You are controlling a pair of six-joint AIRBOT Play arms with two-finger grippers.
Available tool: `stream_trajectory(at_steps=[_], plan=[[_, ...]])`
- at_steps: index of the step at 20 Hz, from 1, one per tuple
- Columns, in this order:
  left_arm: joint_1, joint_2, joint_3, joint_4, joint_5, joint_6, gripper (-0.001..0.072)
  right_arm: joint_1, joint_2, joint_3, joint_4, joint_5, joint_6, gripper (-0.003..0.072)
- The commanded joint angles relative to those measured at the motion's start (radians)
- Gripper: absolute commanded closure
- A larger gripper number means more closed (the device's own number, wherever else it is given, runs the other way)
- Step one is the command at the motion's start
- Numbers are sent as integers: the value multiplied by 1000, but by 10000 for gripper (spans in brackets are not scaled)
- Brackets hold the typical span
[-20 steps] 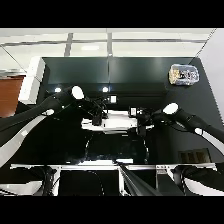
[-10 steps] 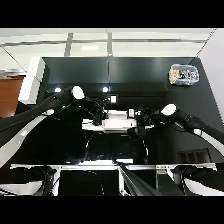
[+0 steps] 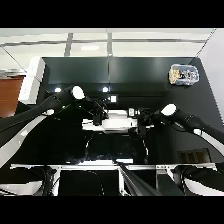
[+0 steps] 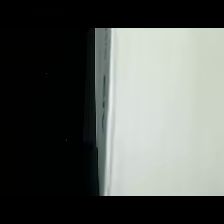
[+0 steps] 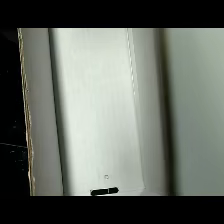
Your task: Fold the box and place the chain.
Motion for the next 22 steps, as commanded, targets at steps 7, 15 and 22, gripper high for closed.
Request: stream_trajectory(at_steps=[7,15,22], plan=[[0,1,0,1,-18,0,685,-21,0,0,-24,52,-7,56],[1,1,0,1,-16,0,684,-21,-1,0,-23,30,-7,216],[3,10,91,62,-88,-133,15,-21,-1,0,-23,-4,-6,221]])
